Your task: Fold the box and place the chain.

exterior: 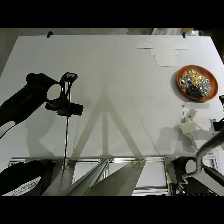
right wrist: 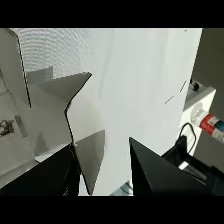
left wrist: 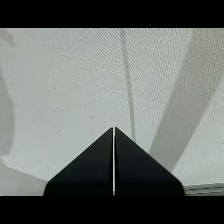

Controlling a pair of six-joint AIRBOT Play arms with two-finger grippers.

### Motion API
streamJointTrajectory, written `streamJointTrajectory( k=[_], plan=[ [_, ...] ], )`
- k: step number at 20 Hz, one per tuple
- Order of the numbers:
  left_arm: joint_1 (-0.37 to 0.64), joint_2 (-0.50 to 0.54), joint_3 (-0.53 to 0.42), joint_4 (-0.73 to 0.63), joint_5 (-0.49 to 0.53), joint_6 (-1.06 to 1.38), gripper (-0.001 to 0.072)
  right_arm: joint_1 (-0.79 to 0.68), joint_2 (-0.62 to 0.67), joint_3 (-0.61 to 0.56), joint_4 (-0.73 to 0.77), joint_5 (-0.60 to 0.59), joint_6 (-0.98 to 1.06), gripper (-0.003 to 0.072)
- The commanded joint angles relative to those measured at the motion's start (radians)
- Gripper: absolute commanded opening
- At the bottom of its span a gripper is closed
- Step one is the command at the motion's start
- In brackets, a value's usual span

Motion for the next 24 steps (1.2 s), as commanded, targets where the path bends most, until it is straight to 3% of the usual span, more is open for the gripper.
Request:
streamJointTrajectory(
  k=[1,3,5,8,10,14,17,20,22,24],
  plan=[
    [0.0,0.001,0.0,0.0,0.0,0.0,0.0009,-0.017,-0.03,0.001,0.002,-0.044,-0.008,0.0235],
    [0.0,0.001,0.0,0.0,0.0,0.0,0.0009,-0.01,-0.037,0.001,0.02,-0.064,-0.011,0.0148],
    [0.0,0.001,0.0,0.0,0.0,0.0,0.0009,0.027,-0.035,0.001,0.043,-0.053,-0.065,0.0014],
    [0.0,0.001,0.0,0.0,0.0,0.0,0.0009,0.162,0.005,0.001,0.047,0.018,-0.088,0.0013],
    [0.0,0.001,0.0,0.0,0.0,0.0,0.0009,0.266,0.085,0.0,0.137,0.053,-0.086,0.0013],
    [0.0,0.001,0.0,0.0,0.0,0.0,0.0009,0.391,0.34,-0.034,0.563,-0.005,-0.086,0.0012],
    [0.0,0.001,0.0,0.0,0.0,0.0,0.0009,0.491,0.542,-0.138,0.8,-0.108,-0.078,0.0012],
    [0.0,0.001,0.0,0.0,0.0,0.0,0.0009,0.607,0.687,-0.235,0.838,-0.166,0.013,0.0012],
    [0.0,0.001,0.0,0.001,0.006,0.001,0.0009,0.664,0.726,-0.266,0.832,-0.171,0.063,0.0012],
    [0.0,0.001,0.0,0.002,0.08,0.011,0.0009,0.706,0.725,-0.285,0.832,-0.179,0.081,0.0012]
  ],
)
